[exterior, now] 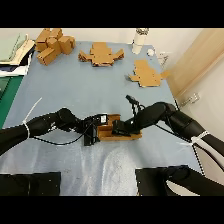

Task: Fold the box.

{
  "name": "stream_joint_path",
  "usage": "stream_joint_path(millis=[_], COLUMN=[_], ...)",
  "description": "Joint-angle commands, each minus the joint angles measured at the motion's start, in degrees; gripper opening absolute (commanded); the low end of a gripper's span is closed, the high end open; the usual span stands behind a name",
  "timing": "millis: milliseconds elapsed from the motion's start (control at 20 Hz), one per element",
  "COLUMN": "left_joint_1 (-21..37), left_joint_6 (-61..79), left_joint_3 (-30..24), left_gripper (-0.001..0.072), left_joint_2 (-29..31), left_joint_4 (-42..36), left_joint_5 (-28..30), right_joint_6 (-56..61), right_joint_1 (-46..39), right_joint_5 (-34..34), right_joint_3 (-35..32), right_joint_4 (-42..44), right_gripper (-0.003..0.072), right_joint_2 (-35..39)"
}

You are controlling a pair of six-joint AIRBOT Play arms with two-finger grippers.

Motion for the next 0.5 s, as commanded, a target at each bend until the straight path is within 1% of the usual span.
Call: stream_joint_path(millis=[0,50,100,200,450], left_joint_1=[0.13,0.11,0.11,0.11,0.11], left_joint_6=[-0.31,-0.31,-0.33,-0.31,-0.33], left_joint_3=[0.00,0.00,0.02,0.02,0.02], left_gripper=[0.0528,0.0528,0.0527,0.0527,0.0527], left_joint_2=[0.02,0.00,0.02,0.02,0.00], left_joint_4=[0.46,0.44,0.44,0.44,0.42], left_joint_5=[-0.68,-0.68,-0.72,-0.74,-0.76], right_joint_6=[-1.38,-1.40,-1.57,-4.44,-9.46], right_joint_1=[-0.24,-0.68,-1.22,-1.49,-1.46], right_joint_5=[3.78,5.57,7.23,10.16,14.38], right_joint_3=[4.11,4.24,4.22,4.24,4.22], right_joint_4=[-3.21,-4.57,-4.70,-4.24,-4.09], right_gripper=[0.0142,0.0117,0.0004,0.0004,0.0004], right_joint_2=[-0.17,-0.59,-1.38,-4.07,-11.45])
